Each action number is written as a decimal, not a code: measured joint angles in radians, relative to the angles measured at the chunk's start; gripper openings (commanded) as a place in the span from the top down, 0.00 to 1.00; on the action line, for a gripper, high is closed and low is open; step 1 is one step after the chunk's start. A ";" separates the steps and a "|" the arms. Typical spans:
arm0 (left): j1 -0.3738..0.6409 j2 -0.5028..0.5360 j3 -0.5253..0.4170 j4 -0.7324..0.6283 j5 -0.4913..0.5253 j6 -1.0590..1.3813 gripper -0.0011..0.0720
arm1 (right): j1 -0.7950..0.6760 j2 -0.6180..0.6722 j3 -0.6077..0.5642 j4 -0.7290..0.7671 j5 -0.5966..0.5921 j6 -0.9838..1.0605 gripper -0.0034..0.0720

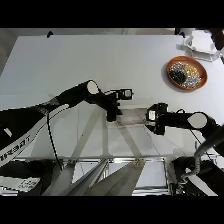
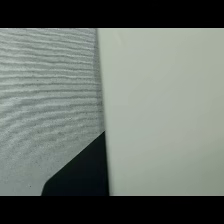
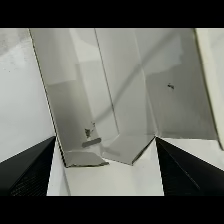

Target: Fold the box and place the chain.

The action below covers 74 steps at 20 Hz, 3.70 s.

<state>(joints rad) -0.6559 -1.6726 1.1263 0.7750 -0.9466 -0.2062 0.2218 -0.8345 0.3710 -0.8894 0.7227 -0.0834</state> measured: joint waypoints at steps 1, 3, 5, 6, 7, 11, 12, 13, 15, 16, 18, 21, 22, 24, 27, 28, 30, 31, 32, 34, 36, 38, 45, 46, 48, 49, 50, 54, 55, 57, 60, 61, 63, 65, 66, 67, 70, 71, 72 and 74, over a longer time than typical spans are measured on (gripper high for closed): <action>0.000 0.000 0.000 0.000 0.000 0.000 0.97 | -0.001 -0.005 0.003 0.002 -0.001 -0.004 0.03; 0.000 0.000 0.000 0.000 0.000 0.000 0.97 | -0.002 -0.016 0.009 0.007 -0.001 -0.023 0.03; 0.000 0.000 0.000 0.000 0.000 0.000 0.97 | -0.003 -0.023 0.011 0.016 -0.003 -0.040 0.03; 0.000 0.000 0.000 0.000 0.000 0.000 0.97 | -0.003 -0.024 0.011 0.023 -0.004 -0.043 0.03; 0.000 0.000 0.000 0.000 0.000 0.000 0.97 | -0.003 -0.026 0.012 0.025 -0.004 -0.046 0.03; 0.000 0.000 0.000 0.000 0.000 0.000 0.97 | -0.024 -0.028 0.013 0.040 0.008 -0.053 0.03; 0.000 0.000 0.000 0.000 0.000 0.000 0.97 | -0.032 -0.028 0.013 0.043 0.015 -0.053 0.04; 0.000 0.000 0.000 0.000 0.000 0.000 0.97 | -0.039 -0.028 0.013 0.046 0.024 -0.054 0.05; 0.000 0.000 0.000 0.000 0.000 0.000 0.97 | -0.047 -0.028 0.013 0.053 0.044 -0.056 0.05; 0.000 0.000 0.000 0.000 0.000 0.000 0.97 | -0.052 -0.028 0.013 0.055 0.054 -0.056 0.05; 0.000 0.000 0.000 0.000 0.000 0.000 0.97 | -0.066 -0.028 0.013 0.057 0.065 -0.056 0.05; 0.000 0.000 0.000 0.000 0.000 0.000 0.97 | -0.081 -0.031 0.013 0.061 0.072 -0.056 0.06; 0.000 0.000 0.000 0.000 0.000 0.000 0.97 | -0.084 -0.035 0.013 0.066 0.073 -0.057 0.06; 0.000 0.000 0.000 0.000 0.000 0.000 0.97 | -0.087 -0.051 0.014 0.084 0.080 -0.064 0.06; 0.000 0.000 0.000 0.000 0.000 0.000 0.97 | -0.103 -0.080 0.024 0.111 0.093 -0.090 0.06; 0.000 0.000 0.000 0.000 0.000 0.000 0.97 | -0.111 -0.091 0.030 0.117 0.097 -0.095 0.06; 0.000 0.000 0.000 0.000 0.000 0.000 0.97 | -0.124 -0.111 0.042 0.127 0.104 -0.101 0.06; 0.000 0.000 0.000 0.000 0.000 0.000 0.97 | -0.127 -0.121 0.046 0.133 0.111 -0.107 0.06; 0.000 0.000 0.000 0.000 0.000 0.000 0.97 | -0.131 -0.132 0.050 0.142 0.117 -0.119 0.06; 0.000 0.000 0.000 0.000 0.000 0.000 0.97 | -0.134 -0.159 0.055 0.161 0.134 -0.144 0.06; 0.000 0.000 0.000 0.000 0.000 0.000 0.97 | -0.136 -0.187 0.058 0.181 0.141 -0.163 0.06; 0.000 0.000 0.000 0.000 -0.001 0.000 0.97 | -0.137 -0.214 0.060 0.200 0.148 -0.179 0.07; 0.000 0.000 0.000 0.001 -0.002 0.000 0.97 | -0.138 -0.273 0.061 0.256 0.166 -0.252 0.10; 0.000 0.000 0.000 0.001 -0.002 0.000 0.97 | -0.138 -0.275 0.061 0.260 0.173 -0.254 0.10; 0.000 0.000 0.000 0.001 -0.003 0.000 0.97 | -0.138 -0.278 0.061 0.262 0.188 -0.258 0.10; 0.000 0.000 0.000 0.002 -0.004 0.001 0.97 | -0.139 -0.279 0.061 0.261 0.200 -0.259 0.10; 0.000 0.000 0.000 0.002 -0.004 0.001 0.97 | -0.139 -0.280 0.061 0.259 0.208 -0.257 0.10; 0.000 0.000 0.000 0.002 -0.004 0.001 0.97 | -0.138 -0.282 0.062 0.237 0.229 -0.242 0.10; 0.000 0.000 0.000 0.002 -0.003 0.001 0.97 | -0.138 -0.286 0.062 0.231 0.230 -0.239 0.10; 0.000 0.000 0.000 0.000 -0.002 0.001 0.97 | -0.138 -0.303 0.062 0.224 0.232 -0.237 0.11; 0.000 0.000 0.000 0.000 -0.001 0.001 0.97 | -0.138 -0.327 0.062 0.220 0.227 -0.237 0.17; 0.000 0.000 0.000 -0.001 -0.001 0.001 0.97 | -0.138 -0.332 0.062 0.220 0.223 -0.238 0.17; 0.000 0.000 0.000 -0.001 -0.001 0.001 0.97 | -0.138 -0.338 0.062 0.224 0.209 -0.249 0.17; 0.000 0.000 0.000 0.000 0.000 0.000 0.97 | -0.138 -0.344 0.061 0.238 0.197 -0.275 0.17; 0.000 0.000 0.000 0.000 0.000 0.000 0.97 | -0.138 -0.349 0.061 0.245 0.193 -0.287 0.17; 0.000 0.000 0.000 0.000 0.000 0.000 0.97 | -0.138 -0.353 0.061 0.251 0.189 -0.303 0.17; 0.000 0.000 0.000 0.000 -0.001 0.000 0.97 | -0.138 -0.359 0.061 0.262 0.181 -0.338 0.25; 0.000 0.000 0.000 0.000 -0.001 0.000 0.97 | -0.138 -0.360 0.061 0.265 0.180 -0.350 0.25; 0.000 0.000 0.000 0.000 -0.001 0.000 0.97 | -0.138 -0.360 0.061 0.266 0.179 -0.361 0.25; 0.000 0.000 0.000 0.000 -0.001 0.000 0.97 | -0.138 -0.363 0.061 0.269 0.175 -0.384 0.26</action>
<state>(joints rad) -0.6563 -1.6730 1.1259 0.7753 -0.9478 -0.2062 0.0837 -1.1976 0.4320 -0.6201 0.8982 -0.4671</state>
